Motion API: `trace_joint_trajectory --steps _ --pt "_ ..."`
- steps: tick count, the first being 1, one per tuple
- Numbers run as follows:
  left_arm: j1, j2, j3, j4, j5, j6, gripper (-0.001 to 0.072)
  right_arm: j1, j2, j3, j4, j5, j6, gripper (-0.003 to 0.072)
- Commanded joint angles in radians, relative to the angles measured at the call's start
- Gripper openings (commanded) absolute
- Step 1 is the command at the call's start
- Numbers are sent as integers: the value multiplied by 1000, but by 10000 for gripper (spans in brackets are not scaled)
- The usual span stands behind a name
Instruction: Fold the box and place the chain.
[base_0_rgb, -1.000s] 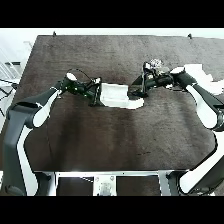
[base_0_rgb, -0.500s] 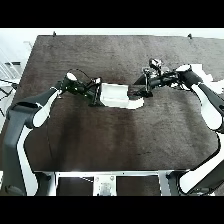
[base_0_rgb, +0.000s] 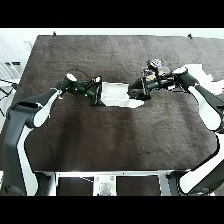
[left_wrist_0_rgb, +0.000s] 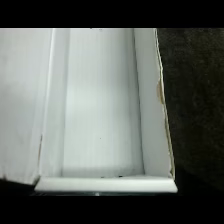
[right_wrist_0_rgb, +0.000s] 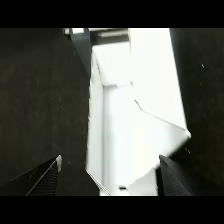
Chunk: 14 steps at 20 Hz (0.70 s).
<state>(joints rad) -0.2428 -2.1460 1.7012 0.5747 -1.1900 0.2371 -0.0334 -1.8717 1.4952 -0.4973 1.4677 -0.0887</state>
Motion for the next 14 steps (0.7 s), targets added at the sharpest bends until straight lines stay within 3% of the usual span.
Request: trace_joint_trajectory --steps 1,3,4,6,7,9,14 --pt "0 2 2 -14 4 0 457 21 1 -7 34 16 3 720" --pt "0 2 2 -14 4 0 457 45 1 -24 34 16 3 705" --pt "0 2 2 -14 4 0 457 55 1 -36 34 15 2 593" --pt "0 2 2 -14 4 -1 457 70 0 -53 34 14 -1 253" --pt "0 2 2 -13 4 -1 457 73 -2 -55 35 9 -1 216" --pt "0 2 2 -6 5 0 457 73 -2 -55 48 -14 -1 51" --pt "0 2 2 43 18 -1 457 72 -3 -55 97 -62 0 22"
